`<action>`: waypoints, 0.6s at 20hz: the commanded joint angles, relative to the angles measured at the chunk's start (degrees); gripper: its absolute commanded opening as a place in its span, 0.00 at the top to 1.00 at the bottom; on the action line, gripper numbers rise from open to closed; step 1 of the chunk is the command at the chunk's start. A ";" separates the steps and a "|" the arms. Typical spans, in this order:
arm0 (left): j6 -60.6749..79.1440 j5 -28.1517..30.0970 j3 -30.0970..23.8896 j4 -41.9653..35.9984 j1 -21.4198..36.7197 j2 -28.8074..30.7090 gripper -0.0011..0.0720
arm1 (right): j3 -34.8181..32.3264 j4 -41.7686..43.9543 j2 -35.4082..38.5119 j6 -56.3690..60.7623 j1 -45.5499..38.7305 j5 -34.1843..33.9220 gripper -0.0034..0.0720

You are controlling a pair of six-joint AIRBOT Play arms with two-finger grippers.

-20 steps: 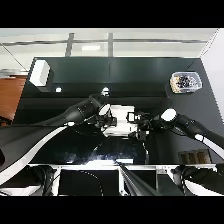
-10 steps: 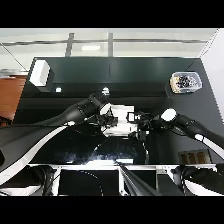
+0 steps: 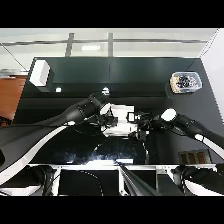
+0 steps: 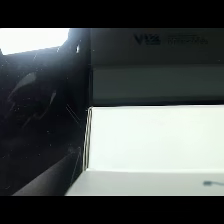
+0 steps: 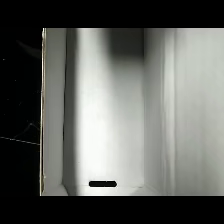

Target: Fold the box and place the chain.

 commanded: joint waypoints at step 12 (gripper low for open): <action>-1.60 -2.05 0.04 -0.09 0.07 -0.74 0.95 | -0.02 0.02 0.00 0.02 -0.04 0.00 0.64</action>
